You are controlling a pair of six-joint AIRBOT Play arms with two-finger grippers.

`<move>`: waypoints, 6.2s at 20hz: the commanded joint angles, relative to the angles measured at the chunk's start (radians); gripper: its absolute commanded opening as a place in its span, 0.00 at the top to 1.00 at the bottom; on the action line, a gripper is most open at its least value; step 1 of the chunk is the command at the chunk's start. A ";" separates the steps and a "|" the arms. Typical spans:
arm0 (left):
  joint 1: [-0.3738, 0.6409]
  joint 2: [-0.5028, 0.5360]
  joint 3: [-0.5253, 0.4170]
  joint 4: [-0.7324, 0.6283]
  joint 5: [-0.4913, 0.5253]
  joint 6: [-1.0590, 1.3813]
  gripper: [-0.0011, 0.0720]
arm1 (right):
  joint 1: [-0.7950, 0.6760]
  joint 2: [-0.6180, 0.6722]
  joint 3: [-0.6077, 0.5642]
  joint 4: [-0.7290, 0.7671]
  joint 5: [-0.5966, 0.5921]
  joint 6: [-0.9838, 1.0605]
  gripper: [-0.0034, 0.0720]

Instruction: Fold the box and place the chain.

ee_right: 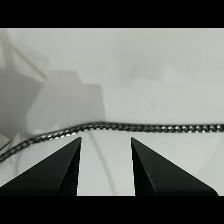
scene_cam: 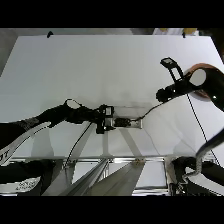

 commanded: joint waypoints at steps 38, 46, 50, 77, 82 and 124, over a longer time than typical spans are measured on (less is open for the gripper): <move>0.000 0.001 0.000 0.000 0.000 0.000 0.80 | 0.085 0.215 -0.037 -0.132 0.180 0.189 0.93; 0.000 0.001 0.000 0.000 0.000 0.000 0.80 | 0.391 0.417 -0.037 0.026 0.256 0.210 0.93; 0.000 0.001 0.001 0.000 0.000 0.000 0.80 | 0.510 0.415 -0.037 0.100 0.111 0.226 0.93; 0.000 0.001 0.000 0.000 0.000 0.000 0.80 | 0.163 0.132 0.117 -0.117 0.095 0.224 0.75; 0.000 0.001 0.000 0.000 0.000 0.000 0.80 | 0.112 0.049 0.032 -0.158 0.058 0.233 0.63; 0.000 0.001 0.000 0.000 0.000 0.000 0.80 | 0.286 0.108 -0.006 -0.244 0.089 0.297 0.93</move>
